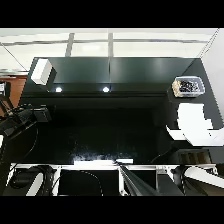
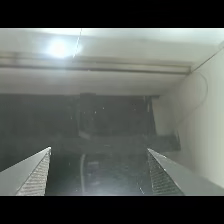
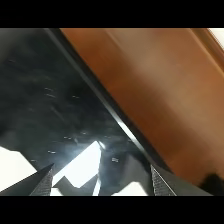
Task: Fold the box and place the chain.
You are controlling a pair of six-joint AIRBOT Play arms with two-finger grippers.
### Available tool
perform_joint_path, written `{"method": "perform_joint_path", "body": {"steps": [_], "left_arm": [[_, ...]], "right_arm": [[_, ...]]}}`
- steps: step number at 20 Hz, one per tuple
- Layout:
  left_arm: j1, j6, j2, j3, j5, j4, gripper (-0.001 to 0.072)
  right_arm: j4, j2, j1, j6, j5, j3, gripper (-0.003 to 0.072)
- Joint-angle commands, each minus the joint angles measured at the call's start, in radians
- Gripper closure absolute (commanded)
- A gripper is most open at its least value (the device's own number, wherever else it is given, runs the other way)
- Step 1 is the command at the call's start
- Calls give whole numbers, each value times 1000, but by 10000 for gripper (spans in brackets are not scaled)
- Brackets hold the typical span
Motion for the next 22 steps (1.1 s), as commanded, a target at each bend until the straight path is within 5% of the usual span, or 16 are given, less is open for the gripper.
{"method": "perform_joint_path", "body": {"steps": [1, 7, 13, 17, 19, 22], "left_arm": [[-1, 0, -26, 0, -3, -9, -6], [-80, 6, -27, 0, -1, -24, 1], [-169, 5, -87, 0, 5, -22, 1], [-190, 5, -111, 0, 5, -22, 1], [-190, 5, -110, 0, 5, -22, 2], [-189, 5, -110, 0, 5, -22, 1]], "right_arm": [[-69, -72, -35, -1, 74, 64, -34], [-58, -150, -71, -93, 81, 92, -34], [132, -204, -85, -346, 228, 104, -34], [56, -204, -101, -304, 304, 90, -34], [-16, -204, -98, -264, 308, 56, 74], [-46, -196, -99, -259, 311, 14, 74]]}}
